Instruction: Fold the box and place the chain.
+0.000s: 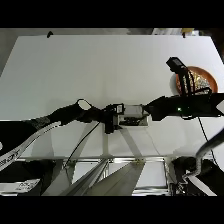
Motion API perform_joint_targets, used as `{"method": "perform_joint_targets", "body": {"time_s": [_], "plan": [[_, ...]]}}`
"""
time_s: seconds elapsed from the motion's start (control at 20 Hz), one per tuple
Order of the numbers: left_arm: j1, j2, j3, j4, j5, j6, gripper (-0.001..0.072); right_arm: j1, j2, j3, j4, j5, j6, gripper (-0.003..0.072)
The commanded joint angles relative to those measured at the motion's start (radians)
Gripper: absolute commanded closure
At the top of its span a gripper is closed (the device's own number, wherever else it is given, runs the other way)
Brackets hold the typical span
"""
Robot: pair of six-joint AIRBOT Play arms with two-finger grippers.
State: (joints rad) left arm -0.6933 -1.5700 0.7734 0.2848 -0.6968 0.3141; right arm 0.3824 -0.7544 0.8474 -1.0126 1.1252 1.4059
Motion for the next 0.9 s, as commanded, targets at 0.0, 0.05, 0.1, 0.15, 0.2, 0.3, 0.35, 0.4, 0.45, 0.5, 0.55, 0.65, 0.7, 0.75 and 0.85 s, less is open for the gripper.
{"method": "perform_joint_targets", "body": {"time_s": [0.0, 0.05, 0.1, 0.15, 0.2, 0.3, 0.35, 0.4, 0.45, 0.5, 0.55, 0.65, 0.7, 0.75, 0.85], "plan": [[0.000, 0.000, 0.000, 0.000, 0.004, 0.000, 0.0432, 0.061, 0.008, 0.000, 0.026, -0.047, -0.001, 0.0667], [0.000, 0.001, 0.000, 0.000, 0.004, 0.000, 0.0432, 0.066, 0.008, 0.000, 0.025, -0.058, -0.002, 0.0667], [0.000, 0.001, 0.000, 0.000, 0.005, 0.000, 0.0432, 0.066, 0.008, 0.000, 0.025, -0.068, -0.002, 0.0667], [0.000, 0.001, 0.000, 0.000, 0.005, 0.000, 0.0432, 0.066, 0.008, 0.000, 0.021, -0.075, -0.002, 0.0667], [0.000, 0.001, 0.000, 0.000, 0.004, 0.000, 0.0432, 0.066, 0.005, 0.000, 0.018, -0.076, -0.002, 0.0667], [0.000, 0.001, 0.000, 0.000, 0.005, 0.000, 0.0432, 0.066, 0.002, -0.002, 0.018, -0.081, -0.004, 0.0667], [0.000, 0.000, 0.000, 0.000, 0.004, 0.000, 0.0432, 0.066, 0.002, -0.002, 0.018, -0.097, -0.015, 0.0667], [0.000, 0.000, 0.000, 0.000, 0.004, 0.000, 0.0432, 0.066, 0.002, -0.002, 0.018, -0.124, -0.026, 0.0667], [0.000, 0.001, 0.000, 0.000, 0.004, 0.000, 0.0432, 0.066, 0.002, -0.002, 0.019, -0.156, -0.026, 0.0667], [0.000, 0.000, 0.000, 0.000, 0.004, 0.000, 0.0432, 0.066, 0.004, -0.002, 0.026, -0.189, -0.028, 0.0667], [0.000, 0.000, 0.000, 0.000, 0.004, 0.000, 0.0432, 0.066, 0.010, -0.002, 0.034, -0.214, -0.043, 0.0667], [0.000, 0.000, 0.000, 0.000, 0.005, 0.000, 0.0432, 0.066, 0.039, -0.002, 0.067, -0.254, -0.122, 0.0667], [0.000, 0.000, 0.000, 0.000, 0.004, 0.000, 0.0432, 0.066, 0.062, -0.002, 0.069, -0.273, -0.142, 0.0667], [0.000, 0.001, 0.000, 0.000, 0.004, 0.000, 0.0432, 0.066, 0.084, -0.002, 0.068, -0.282, -0.159, 0.0667], [0.000, 0.000, 0.000, 0.000, 0.004, 0.000, 0.0432, 0.066, 0.125, -0.002, 0.062, -0.276, -0.161, 0.0667]]}}
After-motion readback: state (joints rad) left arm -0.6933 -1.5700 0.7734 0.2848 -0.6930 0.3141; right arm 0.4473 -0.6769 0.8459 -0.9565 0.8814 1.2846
